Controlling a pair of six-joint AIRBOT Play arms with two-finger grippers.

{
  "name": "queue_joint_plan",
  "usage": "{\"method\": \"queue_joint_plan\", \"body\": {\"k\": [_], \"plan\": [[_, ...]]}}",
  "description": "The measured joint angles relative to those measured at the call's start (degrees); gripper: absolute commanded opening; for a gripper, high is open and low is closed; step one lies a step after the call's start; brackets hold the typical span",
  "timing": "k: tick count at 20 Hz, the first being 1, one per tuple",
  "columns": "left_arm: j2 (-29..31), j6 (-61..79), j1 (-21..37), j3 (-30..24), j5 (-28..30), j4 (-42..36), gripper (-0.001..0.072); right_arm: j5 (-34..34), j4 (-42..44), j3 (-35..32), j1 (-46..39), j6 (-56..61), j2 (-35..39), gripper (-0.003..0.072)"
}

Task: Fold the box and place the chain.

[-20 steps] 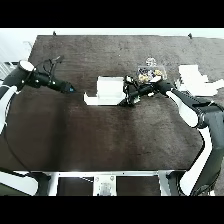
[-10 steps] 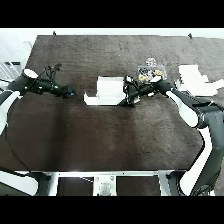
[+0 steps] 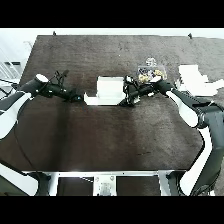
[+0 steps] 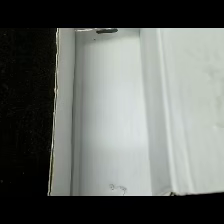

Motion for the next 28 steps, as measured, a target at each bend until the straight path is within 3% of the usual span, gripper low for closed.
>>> {"method": "queue_joint_plan", "body": {"k": [9,20,28], "plan": [[-2.0,-0.5,-0.9,0.0,2.9,-2.2,0.0019,0.0,0.0,0.0,0.0,0.0,0.0,0.0531],[-4.3,1.2,-3.0,0.1,2.9,-6.6,0.0018,0.1,-0.1,0.0,0.0,-0.1,0.0,0.0531],[-3.7,1.5,-1.3,0.7,0.7,-4.7,0.0018,0.0,0.1,0.0,0.0,0.1,0.0,0.0531]]}}
